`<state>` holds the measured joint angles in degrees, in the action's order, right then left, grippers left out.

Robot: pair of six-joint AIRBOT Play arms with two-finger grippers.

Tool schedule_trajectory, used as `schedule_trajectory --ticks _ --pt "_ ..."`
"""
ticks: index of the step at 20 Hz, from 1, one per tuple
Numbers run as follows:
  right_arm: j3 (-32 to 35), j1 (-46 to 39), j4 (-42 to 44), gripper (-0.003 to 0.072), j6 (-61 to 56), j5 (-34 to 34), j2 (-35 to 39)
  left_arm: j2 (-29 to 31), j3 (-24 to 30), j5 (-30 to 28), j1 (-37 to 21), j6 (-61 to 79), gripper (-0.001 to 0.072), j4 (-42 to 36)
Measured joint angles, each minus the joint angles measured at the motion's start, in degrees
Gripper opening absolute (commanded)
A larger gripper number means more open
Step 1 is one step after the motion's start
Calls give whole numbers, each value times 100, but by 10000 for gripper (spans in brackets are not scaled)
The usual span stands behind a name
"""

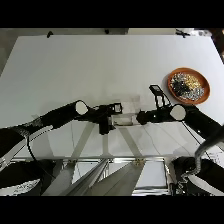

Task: Fold the box and place the chain.

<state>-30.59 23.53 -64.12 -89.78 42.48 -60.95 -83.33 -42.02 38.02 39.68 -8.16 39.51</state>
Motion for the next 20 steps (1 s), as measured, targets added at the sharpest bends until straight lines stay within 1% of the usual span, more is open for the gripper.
schedule_trajectory --ticks 5,20 --pt "-7 2 -313 411 -243 42 -26 0 0 0 0 -2 135 -2" --pt "-7 2 -345 417 -323 0 -26 0 0 0 0 -2 135 -2"
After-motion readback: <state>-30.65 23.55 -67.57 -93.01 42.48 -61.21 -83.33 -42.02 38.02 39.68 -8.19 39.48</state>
